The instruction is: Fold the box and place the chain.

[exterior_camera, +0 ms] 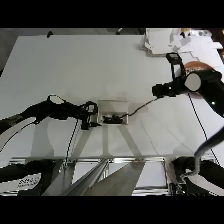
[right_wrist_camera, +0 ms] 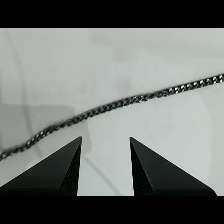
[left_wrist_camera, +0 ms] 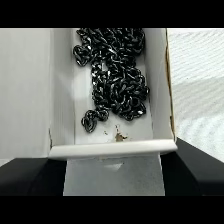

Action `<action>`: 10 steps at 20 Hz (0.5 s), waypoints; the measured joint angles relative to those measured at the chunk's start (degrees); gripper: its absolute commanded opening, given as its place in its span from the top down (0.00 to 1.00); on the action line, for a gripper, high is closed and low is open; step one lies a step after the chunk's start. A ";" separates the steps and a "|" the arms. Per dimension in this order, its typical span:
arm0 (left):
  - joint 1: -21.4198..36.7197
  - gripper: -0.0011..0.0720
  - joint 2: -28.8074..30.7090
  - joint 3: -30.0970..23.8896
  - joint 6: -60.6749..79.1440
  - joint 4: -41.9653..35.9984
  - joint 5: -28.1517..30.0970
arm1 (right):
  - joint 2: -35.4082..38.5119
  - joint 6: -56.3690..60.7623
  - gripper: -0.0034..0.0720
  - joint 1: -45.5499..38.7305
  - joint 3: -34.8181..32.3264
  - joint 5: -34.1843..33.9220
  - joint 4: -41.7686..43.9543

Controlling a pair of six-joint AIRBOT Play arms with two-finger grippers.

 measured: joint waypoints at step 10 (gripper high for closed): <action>0.00 0.94 0.00 0.00 0.00 0.00 0.02 | -13.53 0.00 0.35 -0.59 0.02 -4.50 -1.27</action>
